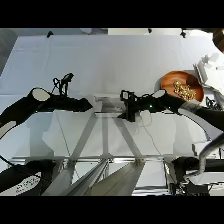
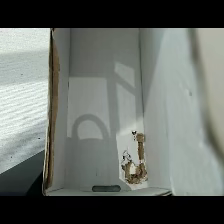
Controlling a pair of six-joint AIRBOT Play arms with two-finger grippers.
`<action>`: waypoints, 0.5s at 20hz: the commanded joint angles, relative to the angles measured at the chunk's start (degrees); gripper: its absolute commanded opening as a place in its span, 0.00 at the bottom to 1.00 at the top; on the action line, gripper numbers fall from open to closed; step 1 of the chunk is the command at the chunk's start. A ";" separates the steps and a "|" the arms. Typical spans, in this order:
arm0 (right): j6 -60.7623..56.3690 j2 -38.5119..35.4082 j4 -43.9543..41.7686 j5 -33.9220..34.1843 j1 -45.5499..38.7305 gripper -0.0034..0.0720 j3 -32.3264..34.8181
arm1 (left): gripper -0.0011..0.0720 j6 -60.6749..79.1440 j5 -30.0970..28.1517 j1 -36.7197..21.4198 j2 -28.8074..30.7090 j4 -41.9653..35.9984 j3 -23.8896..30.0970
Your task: Fold the box and place the chain.
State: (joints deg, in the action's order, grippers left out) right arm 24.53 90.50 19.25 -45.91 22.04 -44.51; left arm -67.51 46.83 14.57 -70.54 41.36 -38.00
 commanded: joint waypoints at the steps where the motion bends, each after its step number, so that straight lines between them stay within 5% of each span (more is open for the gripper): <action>1: -0.02 0.00 0.00 0.00 -0.02 0.55 -0.02 | 0.42 0.02 0.35 0.59 0.46 -0.52 0.00; 10: -0.02 0.00 0.00 0.00 -0.02 0.55 -0.02 | 0.39 0.00 1.36 0.90 2.05 -0.55 0.00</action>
State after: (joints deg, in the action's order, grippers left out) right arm 24.53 90.50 19.27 -45.91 22.04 -44.51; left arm -67.51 48.05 15.42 -69.25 40.77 -38.00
